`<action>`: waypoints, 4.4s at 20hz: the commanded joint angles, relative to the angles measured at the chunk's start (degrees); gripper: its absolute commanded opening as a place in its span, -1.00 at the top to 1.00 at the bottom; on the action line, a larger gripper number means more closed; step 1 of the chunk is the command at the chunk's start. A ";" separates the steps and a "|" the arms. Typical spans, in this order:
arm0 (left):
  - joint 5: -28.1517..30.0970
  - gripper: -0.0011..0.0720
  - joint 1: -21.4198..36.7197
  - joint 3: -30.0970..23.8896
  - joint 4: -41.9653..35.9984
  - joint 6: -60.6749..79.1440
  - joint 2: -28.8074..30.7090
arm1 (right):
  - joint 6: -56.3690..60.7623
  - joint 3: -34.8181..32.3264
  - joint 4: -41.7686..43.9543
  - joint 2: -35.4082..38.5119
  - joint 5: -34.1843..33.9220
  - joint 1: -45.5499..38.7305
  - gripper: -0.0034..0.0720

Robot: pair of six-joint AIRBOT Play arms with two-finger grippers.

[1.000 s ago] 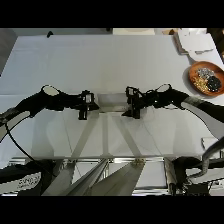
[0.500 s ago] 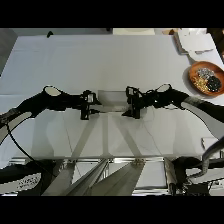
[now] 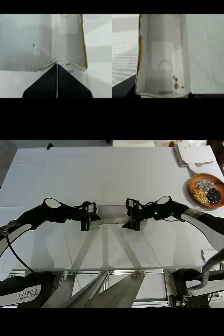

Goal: Fold the box and place the chain.

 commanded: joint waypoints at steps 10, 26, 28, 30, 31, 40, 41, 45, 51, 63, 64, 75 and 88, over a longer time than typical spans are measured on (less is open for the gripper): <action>-1.92 0.95 7.28 0.02 19.45 -50.42 19.30 | 0.02 0.00 0.02 -0.04 0.04 0.04 -0.32; -7.15 0.95 8.76 0.00 24.41 -103.12 4.90 | 0.02 0.00 0.02 -0.04 0.04 0.04 -0.32; -6.08 0.95 6.54 0.00 23.41 -103.14 3.87 | 0.02 0.00 0.02 -0.04 0.04 0.04 -0.32; -5.53 0.95 5.31 0.00 22.12 -103.14 2.73 | 0.02 0.00 0.00 -0.04 0.07 0.04 -0.32; -5.14 0.95 4.92 0.00 21.59 -103.14 2.12 | 0.02 0.00 0.00 -0.04 0.02 0.04 -0.32; -6.34 0.96 4.59 0.00 13.86 -99.82 1.38 | 0.02 0.00 0.02 -0.04 0.09 0.04 -0.32; -7.23 0.95 4.59 0.00 11.78 -98.18 1.40 | 0.02 0.00 0.00 -0.04 0.09 0.04 -0.32; -7.52 0.49 4.59 0.00 4.37 -97.15 1.51 | 0.02 0.00 0.00 -0.04 0.09 0.04 -0.32; -9.05 0.00 4.59 0.00 3.50 -95.97 1.49 | 0.02 0.00 0.02 -0.04 0.09 0.04 -0.32; -10.12 0.02 6.75 0.00 4.11 -93.64 3.63 | 0.02 0.02 0.02 -0.04 0.07 0.04 -0.32; -10.16 0.02 7.10 0.02 4.17 -93.64 4.11 | 0.02 0.00 0.00 -0.04 0.07 0.04 -0.32; -8.72 -0.31 0.59 0.00 2.80 -89.46 4.22 | 0.02 0.02 0.00 -0.04 0.07 0.04 -0.32; 2.08 -0.31 -4.02 0.00 7.02 -87.21 4.22 | 0.02 0.00 0.02 -0.04 0.07 0.04 -0.32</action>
